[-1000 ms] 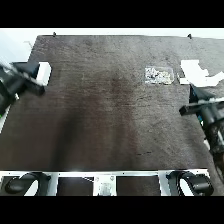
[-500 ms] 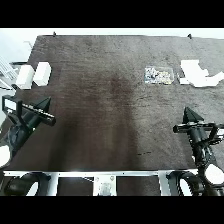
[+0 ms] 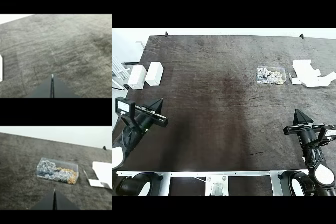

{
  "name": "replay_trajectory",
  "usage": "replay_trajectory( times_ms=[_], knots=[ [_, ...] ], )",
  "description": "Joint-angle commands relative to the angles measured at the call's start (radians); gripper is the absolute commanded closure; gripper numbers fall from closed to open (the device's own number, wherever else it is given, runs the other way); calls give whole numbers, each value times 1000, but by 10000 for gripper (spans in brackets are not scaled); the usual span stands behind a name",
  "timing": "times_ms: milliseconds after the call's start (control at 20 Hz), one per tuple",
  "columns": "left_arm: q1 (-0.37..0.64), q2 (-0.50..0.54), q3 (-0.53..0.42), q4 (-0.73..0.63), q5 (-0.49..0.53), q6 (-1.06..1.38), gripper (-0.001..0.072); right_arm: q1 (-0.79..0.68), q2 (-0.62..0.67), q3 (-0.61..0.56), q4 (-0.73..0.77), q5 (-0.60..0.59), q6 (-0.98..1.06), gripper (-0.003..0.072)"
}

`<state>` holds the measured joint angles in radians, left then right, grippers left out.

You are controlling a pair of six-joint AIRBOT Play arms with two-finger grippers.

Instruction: Fold the box and place the chain.

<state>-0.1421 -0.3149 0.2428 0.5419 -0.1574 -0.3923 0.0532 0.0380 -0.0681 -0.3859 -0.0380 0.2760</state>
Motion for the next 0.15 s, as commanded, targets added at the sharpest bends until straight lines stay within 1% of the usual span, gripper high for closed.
replay_trajectory(
  times_ms=[0, 100],
  knots=[
    [0, 1, 0, 0, 1, 0, 688, 1, 1, -1, 0, 0, 0, 672],
    [0, 1, 0, 0, 1, 0, 688, 1, 1, -1, 0, 0, 0, 672]
  ],
)
